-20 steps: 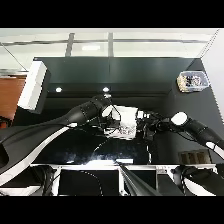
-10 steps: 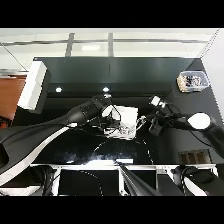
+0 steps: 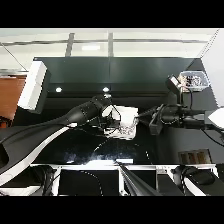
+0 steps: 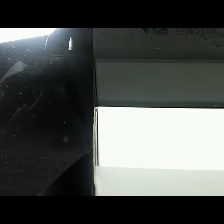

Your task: Fold the box and place the chain.

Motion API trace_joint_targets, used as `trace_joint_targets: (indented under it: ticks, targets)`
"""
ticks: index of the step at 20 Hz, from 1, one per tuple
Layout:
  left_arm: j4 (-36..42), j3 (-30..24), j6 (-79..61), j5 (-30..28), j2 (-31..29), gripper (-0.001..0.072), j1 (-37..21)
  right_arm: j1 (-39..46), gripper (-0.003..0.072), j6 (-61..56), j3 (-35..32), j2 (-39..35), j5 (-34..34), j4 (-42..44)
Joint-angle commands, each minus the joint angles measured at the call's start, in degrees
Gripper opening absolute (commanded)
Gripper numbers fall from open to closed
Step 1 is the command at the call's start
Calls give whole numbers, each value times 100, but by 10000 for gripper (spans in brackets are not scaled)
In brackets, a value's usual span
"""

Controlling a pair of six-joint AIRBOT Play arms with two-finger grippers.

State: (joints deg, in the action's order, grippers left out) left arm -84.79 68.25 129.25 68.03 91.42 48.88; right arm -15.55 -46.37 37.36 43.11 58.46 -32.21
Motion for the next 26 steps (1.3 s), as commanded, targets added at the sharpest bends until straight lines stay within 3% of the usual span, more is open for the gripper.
trace_joint_targets:
  ticks: [1,2,5,10,13,19,20,21,22,26]
  targets:
    - [-2,-2,-2,-7,4,26,-4,-404,161,-723,-17,278,-365,177]
    - [-2,-2,-2,-7,4,26,-4,-470,292,-920,-17,376,-481,-63]
    - [0,-2,-2,-4,4,25,-4,-273,291,-984,48,407,-433,-656]
    - [4,-2,-2,-2,4,25,-4,1034,290,-981,503,310,240,-1244]
    - [0,-2,-2,-59,4,26,-4,1672,289,-1003,503,308,302,-1541]
    - [0,50,9,55,-4,34,-4,1904,289,-1003,501,308,610,-1934]
    - [0,103,15,146,-7,144,-4,1902,289,-1003,498,308,684,-1932]
    - [-2,173,22,258,-9,339,0,1902,289,-1003,498,308,719,-1934]
    - [-24,245,20,404,-9,437,7,1902,289,-1003,498,310,726,-1932]
    - [-343,350,-326,557,-387,437,7,1902,289,-1003,498,308,748,-1932]
